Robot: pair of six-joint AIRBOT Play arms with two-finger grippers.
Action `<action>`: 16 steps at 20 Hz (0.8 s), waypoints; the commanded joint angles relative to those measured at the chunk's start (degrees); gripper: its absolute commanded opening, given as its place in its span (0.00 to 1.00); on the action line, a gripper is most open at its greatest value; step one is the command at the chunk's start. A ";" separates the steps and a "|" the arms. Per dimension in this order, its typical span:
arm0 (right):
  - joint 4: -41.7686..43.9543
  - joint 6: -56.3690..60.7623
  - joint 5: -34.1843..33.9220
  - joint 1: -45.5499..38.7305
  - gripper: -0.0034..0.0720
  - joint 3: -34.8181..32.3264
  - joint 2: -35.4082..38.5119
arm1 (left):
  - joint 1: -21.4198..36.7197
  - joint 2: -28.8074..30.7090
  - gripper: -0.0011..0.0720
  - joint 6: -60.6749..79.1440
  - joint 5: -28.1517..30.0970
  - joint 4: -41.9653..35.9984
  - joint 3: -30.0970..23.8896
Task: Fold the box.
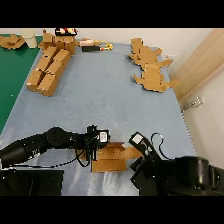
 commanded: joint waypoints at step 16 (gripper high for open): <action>-32.61 10.64 12.63 25.86 0.68 -6.82 -23.47 | -0.02 -0.04 0.03 0.02 -0.02 0.02 0.02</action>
